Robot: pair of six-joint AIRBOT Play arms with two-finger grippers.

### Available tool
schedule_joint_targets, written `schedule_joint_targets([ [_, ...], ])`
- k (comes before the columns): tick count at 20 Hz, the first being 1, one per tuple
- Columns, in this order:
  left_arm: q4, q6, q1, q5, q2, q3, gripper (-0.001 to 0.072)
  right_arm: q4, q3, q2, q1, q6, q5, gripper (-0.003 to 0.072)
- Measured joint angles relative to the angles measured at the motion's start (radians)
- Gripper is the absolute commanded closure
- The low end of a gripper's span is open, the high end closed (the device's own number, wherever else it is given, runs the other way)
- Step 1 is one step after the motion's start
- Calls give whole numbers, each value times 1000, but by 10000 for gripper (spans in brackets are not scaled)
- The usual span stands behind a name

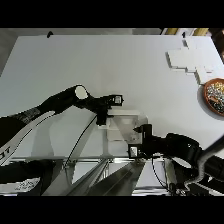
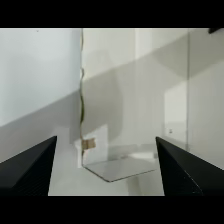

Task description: Fold the box and place the chain.

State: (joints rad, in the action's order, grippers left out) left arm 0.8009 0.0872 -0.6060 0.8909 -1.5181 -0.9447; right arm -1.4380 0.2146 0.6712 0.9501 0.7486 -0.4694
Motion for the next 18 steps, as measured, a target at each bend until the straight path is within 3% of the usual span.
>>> schedule_joint_targets([
  [18,0,0,0,0,0,0,699,25,32,49,-106,4,83,-8],
])
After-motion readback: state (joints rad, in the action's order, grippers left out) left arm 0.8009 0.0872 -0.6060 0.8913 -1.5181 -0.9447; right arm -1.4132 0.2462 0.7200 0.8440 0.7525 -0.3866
